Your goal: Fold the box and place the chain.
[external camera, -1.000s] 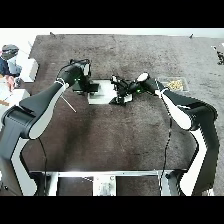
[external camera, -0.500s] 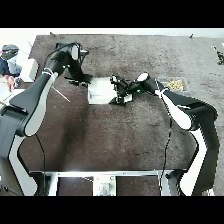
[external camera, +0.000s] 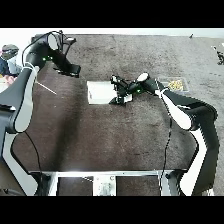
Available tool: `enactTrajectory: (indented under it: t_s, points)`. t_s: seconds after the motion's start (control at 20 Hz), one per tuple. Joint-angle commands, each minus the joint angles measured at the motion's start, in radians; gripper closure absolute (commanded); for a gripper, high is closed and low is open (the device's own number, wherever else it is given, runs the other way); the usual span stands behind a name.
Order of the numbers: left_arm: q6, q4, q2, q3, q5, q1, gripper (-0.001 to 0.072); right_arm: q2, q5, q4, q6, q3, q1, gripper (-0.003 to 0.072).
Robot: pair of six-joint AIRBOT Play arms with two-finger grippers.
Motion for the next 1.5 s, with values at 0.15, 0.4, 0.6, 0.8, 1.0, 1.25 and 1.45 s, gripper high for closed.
enactTrajectory:
  t_s: [0.15,0.4,0.6,0.8,1.0,1.25,1.45]
  points:
    - [0.724,-0.6,0.0,-0.116,0.165,0.129,0.0257,0.0,0.0,0.0,0.0,0.0,0.0,0.0213]
    - [1.286,-0.972,-0.039,-0.237,0.067,0.258,0.0255,0.0,0.0,0.0,0.0,0.0,0.0,0.0213]
    - [1.463,-0.924,-0.119,-0.284,-0.008,0.259,0.0043,0.0,0.0,0.0,0.0,0.0,0.0,0.0213]
    - [1.627,-0.874,-0.126,-0.335,-0.048,0.259,-0.0011,0.0,0.0,0.0,0.0,0.0,0.0,0.0213]
    - [1.718,-0.875,-0.126,-0.388,-0.048,0.256,-0.0011,0.0,0.0,0.0,0.0,0.0,0.0,0.0213]
    - [1.736,-0.872,-0.126,-0.401,-0.025,0.201,-0.0011,0.0,0.0,0.0,0.0,0.0,0.0,0.0213]
    - [1.728,-0.864,-0.128,-0.401,-0.039,0.177,-0.0011,0.0,0.0,0.0,0.0,0.0,0.0,0.0213]
